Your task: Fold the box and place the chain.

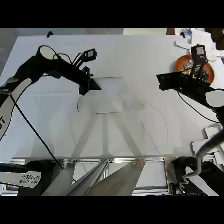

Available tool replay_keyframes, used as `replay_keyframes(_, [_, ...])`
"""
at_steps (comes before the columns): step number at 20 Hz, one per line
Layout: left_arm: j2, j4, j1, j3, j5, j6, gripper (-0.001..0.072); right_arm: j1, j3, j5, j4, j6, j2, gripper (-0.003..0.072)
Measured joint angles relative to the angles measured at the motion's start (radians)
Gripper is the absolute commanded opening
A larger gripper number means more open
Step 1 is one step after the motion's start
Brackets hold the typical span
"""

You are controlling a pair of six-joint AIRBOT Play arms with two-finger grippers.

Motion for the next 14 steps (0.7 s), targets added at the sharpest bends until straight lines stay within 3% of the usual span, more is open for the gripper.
replay_keyframes(5, [-0.051,-0.098,0.006,-0.078,0.069,0.188,0.0004,0.000,0.000,0.000,0.000,0.000,0.000,0.0296])
replay_keyframes(14, [-0.109,-0.151,0.005,-0.096,0.177,0.291,0.0003,0.000,0.000,0.000,0.000,0.000,0.000,0.0296])
